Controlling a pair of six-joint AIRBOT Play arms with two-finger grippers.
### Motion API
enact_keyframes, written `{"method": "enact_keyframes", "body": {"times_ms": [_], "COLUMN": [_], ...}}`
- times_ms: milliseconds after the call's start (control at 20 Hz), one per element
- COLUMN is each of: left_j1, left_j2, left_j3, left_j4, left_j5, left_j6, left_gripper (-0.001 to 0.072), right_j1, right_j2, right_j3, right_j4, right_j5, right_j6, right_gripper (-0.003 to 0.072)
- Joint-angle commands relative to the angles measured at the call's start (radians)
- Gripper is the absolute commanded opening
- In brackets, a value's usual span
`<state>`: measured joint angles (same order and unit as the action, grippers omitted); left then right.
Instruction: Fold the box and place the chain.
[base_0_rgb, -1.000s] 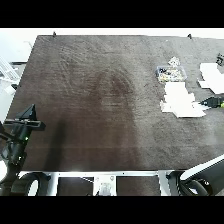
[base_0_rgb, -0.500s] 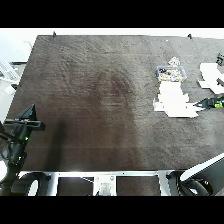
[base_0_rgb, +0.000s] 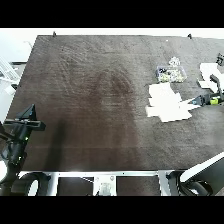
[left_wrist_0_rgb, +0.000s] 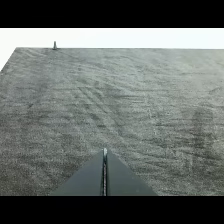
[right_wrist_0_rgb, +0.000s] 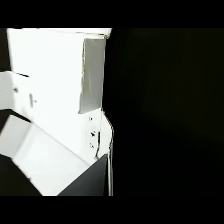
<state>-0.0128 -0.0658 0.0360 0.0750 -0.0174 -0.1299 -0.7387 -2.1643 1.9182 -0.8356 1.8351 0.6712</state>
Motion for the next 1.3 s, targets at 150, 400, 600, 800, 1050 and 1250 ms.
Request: {"method": "enact_keyframes", "body": {"times_ms": [150, 400, 600, 800, 1050, 1250], "left_j1": [0.0, 0.0, 0.0, 0.0, 0.0, 0.0], "left_j2": [0.0, 0.0, 0.0, 0.0, 0.0, 0.0], "left_j3": [0.0, 0.0, 0.0, 0.0, 0.0, 0.0], "left_j4": [0.0, 0.0, 0.0, 0.0, 0.0, 0.0], "left_j5": [0.0, 0.0, 0.0, 0.0, 0.0, 0.01], "left_j6": [0.0, 0.0, 0.0, 0.0, 0.0, 0.0], "left_gripper": [0.0021, 0.0021, 0.0021, 0.0021, 0.0021, 0.0021], "right_j1": [0.182, 0.387, 0.563, 0.677, 0.72, 0.72], "right_j2": [0.147, 0.282, 0.367, 0.418, 0.418, 0.418], "right_j3": [-0.322, -0.562, -0.648, -0.687, -0.689, -0.696], "right_j4": [0.219, 0.379, 0.398, 0.4, 0.39, 0.382], "right_j5": [-0.046, -0.349, -0.51, -0.803, -0.838, -0.893], "right_j6": [-0.027, -0.035, 0.056, 0.093, 0.096, 0.113], "right_gripper": [0.0002, 0.0002, 0.0001, 0.0001, 0.0001, 0.0001]}}
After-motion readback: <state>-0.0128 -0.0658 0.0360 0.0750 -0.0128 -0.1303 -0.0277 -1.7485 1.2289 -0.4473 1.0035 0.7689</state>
